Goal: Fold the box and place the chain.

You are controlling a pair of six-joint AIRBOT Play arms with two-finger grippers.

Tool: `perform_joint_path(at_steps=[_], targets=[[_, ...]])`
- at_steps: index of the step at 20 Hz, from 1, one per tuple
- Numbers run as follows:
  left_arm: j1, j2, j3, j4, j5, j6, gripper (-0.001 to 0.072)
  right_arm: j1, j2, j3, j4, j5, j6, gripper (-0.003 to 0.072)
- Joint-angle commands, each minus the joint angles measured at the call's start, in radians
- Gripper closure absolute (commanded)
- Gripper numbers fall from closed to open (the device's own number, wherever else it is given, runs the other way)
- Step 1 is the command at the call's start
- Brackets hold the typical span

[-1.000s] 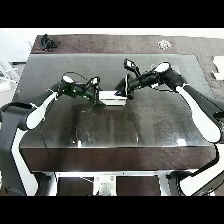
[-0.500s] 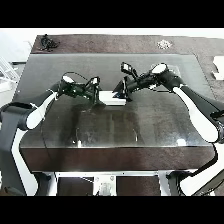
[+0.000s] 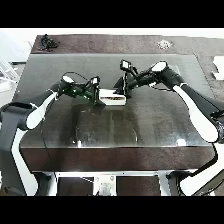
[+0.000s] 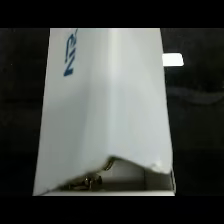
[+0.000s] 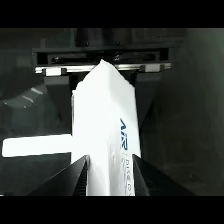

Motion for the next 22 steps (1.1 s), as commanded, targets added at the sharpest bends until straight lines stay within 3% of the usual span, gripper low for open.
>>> perform_joint_path(at_steps=[1,3,9,22], targets=[[0.000,0.000,0.000,0.001,-0.002,0.000,0.0251,0.002,0.000,0.024,0.008,-0.010,0.000,0.0341],[0.000,0.000,0.000,0.001,-0.002,0.000,0.0251,0.002,0.000,0.023,0.008,-0.009,0.000,0.0387],[0.000,0.000,0.000,0.001,-0.002,0.000,0.0251,0.002,-0.002,0.007,0.007,-0.011,0.000,0.0414],[0.000,0.001,0.000,0.001,-0.002,0.000,0.0251,0.028,-0.005,-0.045,0.004,-0.022,-0.003,0.0426]])
